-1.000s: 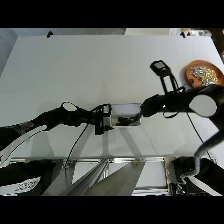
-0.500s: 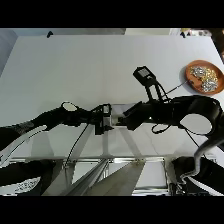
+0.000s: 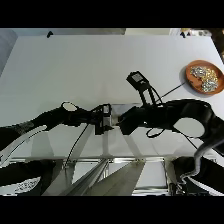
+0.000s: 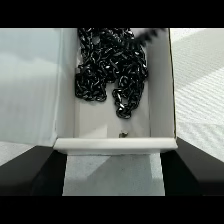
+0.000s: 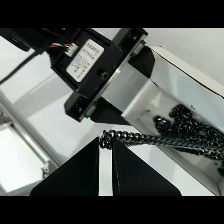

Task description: Fold the box and place the chain.

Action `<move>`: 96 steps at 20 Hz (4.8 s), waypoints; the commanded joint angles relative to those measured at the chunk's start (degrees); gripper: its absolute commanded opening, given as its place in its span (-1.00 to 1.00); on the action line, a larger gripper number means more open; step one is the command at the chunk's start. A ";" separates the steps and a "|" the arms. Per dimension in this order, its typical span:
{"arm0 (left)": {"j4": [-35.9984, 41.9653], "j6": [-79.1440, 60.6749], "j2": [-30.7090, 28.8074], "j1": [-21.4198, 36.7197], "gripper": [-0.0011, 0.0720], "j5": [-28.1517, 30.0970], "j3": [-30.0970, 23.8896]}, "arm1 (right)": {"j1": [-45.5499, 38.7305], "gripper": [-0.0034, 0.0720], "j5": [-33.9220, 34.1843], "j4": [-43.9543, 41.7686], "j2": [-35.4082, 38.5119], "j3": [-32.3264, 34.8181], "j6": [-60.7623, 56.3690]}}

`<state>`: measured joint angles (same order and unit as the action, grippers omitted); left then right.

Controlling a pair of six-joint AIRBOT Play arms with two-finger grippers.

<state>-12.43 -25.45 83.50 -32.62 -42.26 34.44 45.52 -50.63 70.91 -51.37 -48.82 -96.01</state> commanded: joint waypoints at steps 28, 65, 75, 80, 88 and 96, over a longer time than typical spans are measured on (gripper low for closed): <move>-0.02 0.00 -0.02 0.02 -0.60 0.02 0.02 | -37.66 0.15 -0.74 21.53 -21.40 -5.99 -2.97; -0.02 0.00 -0.02 0.02 -0.60 0.00 0.02 | -37.59 -0.86 -10.75 23.85 -20.87 -5.92 0.28; -0.02 0.00 -0.02 0.02 -0.60 0.00 0.02 | -37.59 -0.86 -21.73 -4.59 4.00 -1.01 15.52; -0.02 0.00 -0.02 0.02 -0.60 0.02 0.04 | -37.59 -0.86 -21.92 -15.28 9.55 3.80 20.44; -0.02 0.00 -0.02 0.02 -0.60 0.02 0.02 | -37.59 -0.86 -18.49 -35.78 13.07 4.48 29.55; -0.02 0.00 -0.02 0.02 -0.60 0.02 0.02 | -37.59 -0.86 -13.55 -39.56 12.39 4.46 30.56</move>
<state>-12.43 -25.43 83.50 -32.62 -42.24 34.44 7.88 -65.71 33.30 -38.79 -44.36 -66.02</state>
